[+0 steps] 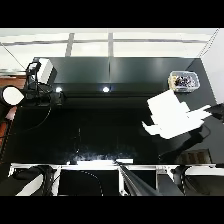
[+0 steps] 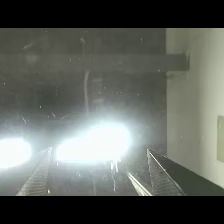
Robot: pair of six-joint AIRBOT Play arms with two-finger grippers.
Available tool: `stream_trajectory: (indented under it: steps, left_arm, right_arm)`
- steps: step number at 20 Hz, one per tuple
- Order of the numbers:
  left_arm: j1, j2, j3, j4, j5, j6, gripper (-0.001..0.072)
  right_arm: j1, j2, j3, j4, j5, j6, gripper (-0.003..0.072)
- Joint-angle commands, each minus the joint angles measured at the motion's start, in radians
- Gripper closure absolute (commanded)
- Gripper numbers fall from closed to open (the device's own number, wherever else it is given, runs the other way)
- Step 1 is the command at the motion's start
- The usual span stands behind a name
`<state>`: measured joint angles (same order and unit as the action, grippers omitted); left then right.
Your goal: Fold the box and place the chain.
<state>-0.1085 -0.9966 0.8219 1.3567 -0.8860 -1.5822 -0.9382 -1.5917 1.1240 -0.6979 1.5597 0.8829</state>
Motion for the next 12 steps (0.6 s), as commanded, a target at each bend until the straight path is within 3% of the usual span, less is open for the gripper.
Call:
stream_trajectory:
  steps: [1, 7, 12]
  left_arm:
    - [0.0, -0.001, 0.0, -0.026, 0.036, 0.0, 0.0001]
    - [-0.014, -0.001, -0.019, -0.185, 0.015, 0.0, 0.0001]
    - [-0.089, -0.001, -0.152, -0.37, 0.053, 0.005, 0.0001]
  right_arm:
    - [0.112, 0.148, -0.206, 0.2, -0.141, -0.011, 0.0675]
    - [0.465, 0.542, -0.565, 0.438, -0.46, -0.094, 0.0675]
    - [0.712, 0.808, -0.807, 0.559, -0.611, -0.278, 0.0675]
